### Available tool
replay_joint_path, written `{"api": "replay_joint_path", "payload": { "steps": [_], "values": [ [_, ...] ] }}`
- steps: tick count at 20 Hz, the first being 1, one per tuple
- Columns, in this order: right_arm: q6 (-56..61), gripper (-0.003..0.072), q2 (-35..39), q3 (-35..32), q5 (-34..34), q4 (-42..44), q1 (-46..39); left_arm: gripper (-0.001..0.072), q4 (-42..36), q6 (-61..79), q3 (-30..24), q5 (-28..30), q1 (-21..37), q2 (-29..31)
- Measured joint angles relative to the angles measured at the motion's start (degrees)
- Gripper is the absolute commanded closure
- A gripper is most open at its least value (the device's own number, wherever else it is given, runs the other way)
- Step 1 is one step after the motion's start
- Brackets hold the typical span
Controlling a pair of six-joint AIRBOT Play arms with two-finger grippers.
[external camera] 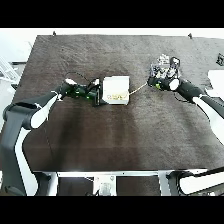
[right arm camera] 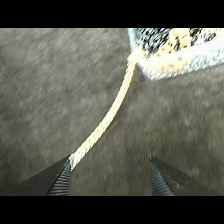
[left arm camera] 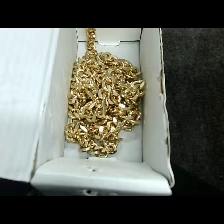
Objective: Fold the box and place the chain.
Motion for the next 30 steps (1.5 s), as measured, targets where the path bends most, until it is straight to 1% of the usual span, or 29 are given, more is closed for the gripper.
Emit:
{"api": "replay_joint_path", "payload": {
  "steps": [2, 5, 7, 10, 11, 13, 14, 15, 16, 17, 18, 19, 20, 21, 22, 28, 30],
  "values": [
    [-4.63, 0.0111, -3.5, 3.72, 1.29, 4.94, -0.72, 0.0172, 0.0, 0.0, 0.0, 0.0, 0.0, 0.0],
    [-10.71, 0.0111, -8.39, 9.42, 4.94, 10.8, -1.36, 0.0172, 0.02, 0.0, 0.0, 0.0, 0.0, 0.0],
    [-13.05, 0.0111, -10.56, 11.96, 6.58, 12.85, -1.79, 0.0172, 0.02, 0.0, 0.0, 0.0, 0.0, 0.0],
    [-15.3, 0.0116, -12.13, 13.77, 8.04, 14.71, -2.56, 0.0173, 0.0, 0.0, 0.0, -0.02, 0.0, 0.0],
    [-16.17, 0.0155, -12.39, 14.03, 8.41, 15.1, -2.8, 0.0172, 0.0, 0.0, 0.0, 0.0, 0.0, 0.0],
    [-17.79, 0.0196, -12.68, 14.45, 8.68, 15.76, -3.13, 0.0172, 0.0, 0.0, 0.0, 0.0, 0.0, 0.0],
    [-18.43, 0.0241, -12.83, 14.56, 8.87, 15.93, -3.19, 0.0172, 0.0, 0.0, 0.0, 0.0, 0.0, 0.0],
    [-18.88, 0.0301, -12.9, 14.62, 8.92, 16.09, -3.26, 0.0172, 0.0, 0.0, 0.0, 0.0, 0.0, 0.0],
    [-19.32, 0.032, -12.9, 14.75, 8.9, 16.33, -3.34, 0.0172, 0.0, 0.0, 0.0, 0.0, 0.0, 0.0],
    [-19.74, 0.0321, -12.98, 14.84, 8.92, 16.44, -3.39, 0.0172, 0.0, 0.0, 0.0, 0.0, 0.0, 0.0],
    [-20.09, 0.0366, -13.0, 14.86, 8.96, 16.59, -3.39, 0.0172, 0.0, 0.0, 0.0, 0.0, 0.0, 0.0],
    [-20.31, 0.0434, -13.0, 14.95, 8.96, 16.74, -3.39, 0.0172, 0.02, 0.0, 0.0, 0.0, 0.0, 0.0],
    [-20.48, 0.0479, -13.03, 14.97, 8.98, 16.79, -3.39, 0.0172, 0.0, 0.0, 0.0, 0.0, 0.0, 0.0],
    [-20.59, 0.054, -13.07, 15.02, 8.98, 16.87, -3.39, 0.0172, 0.0, 0.0, 0.0, 0.0, 0.0, 0.0],
    [-20.74, 0.0679, -13.07, 15.06, 9.01, 17.14, -3.39, 0.0172, 0.0, 0.0, 0.0, 0.0, 0.0, 0.0],
    [-20.17, 0.0678, -13.03, 15.15, 9.18, 17.88, -3.65, 0.0172, 0.0, 0.0, 0.0, 0.0, 0.0, 0.0],
    [-19.91, 0.0679, -11.65, 15.19, 9.57, 17.92, -3.61, 0.0172, 0.02, 0.0, 0.0, 0.0, 0.0, 0.0]
  ]
}}
